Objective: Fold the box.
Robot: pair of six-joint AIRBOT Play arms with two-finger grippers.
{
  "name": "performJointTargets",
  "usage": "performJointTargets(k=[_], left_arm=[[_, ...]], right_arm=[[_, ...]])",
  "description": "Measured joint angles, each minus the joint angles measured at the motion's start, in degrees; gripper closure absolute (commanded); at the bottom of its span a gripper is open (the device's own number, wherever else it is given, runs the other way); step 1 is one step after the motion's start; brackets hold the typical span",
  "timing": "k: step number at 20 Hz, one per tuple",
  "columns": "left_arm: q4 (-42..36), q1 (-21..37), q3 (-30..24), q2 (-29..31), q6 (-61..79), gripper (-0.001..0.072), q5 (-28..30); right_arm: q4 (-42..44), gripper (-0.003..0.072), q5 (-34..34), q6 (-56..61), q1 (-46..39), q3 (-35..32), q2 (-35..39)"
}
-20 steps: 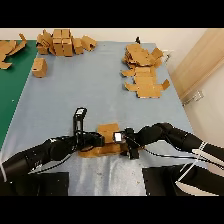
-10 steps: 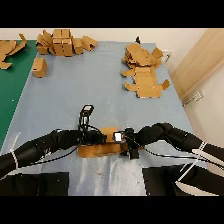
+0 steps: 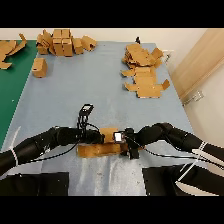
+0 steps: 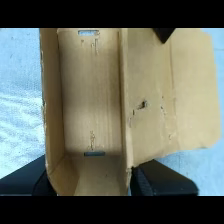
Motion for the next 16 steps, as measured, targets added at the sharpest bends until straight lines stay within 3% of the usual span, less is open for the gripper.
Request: performJointTargets(k=[3,6,12,14,16], left_arm=[[-0.24,3.39,1.49,0.0,3.8,0.0701,-3.02],[-2.8,9.57,4.15,0.0,11.91,0.0701,-10.34],[-12.48,34.1,6.84,0.0,33.7,0.07,-32.61],[-13.88,42.25,7.08,0.0,41.22,0.0701,-34.88],[-14.71,47.78,7.19,0.0,48.96,0.0701,-30.64]], right_arm=[[0.0,0.0105,0.0,0.0,0.0,0.0,0.0],[0.0,0.0104,0.0,0.0,0.0,0.0,0.0],[-0.07,0.0105,0.02,-0.02,0.02,0.0,-0.02],[-0.17,0.0105,0.02,0.0,0.02,0.0,-0.02],[-0.17,0.0105,0.0,-0.02,0.02,0.0,-0.02]])
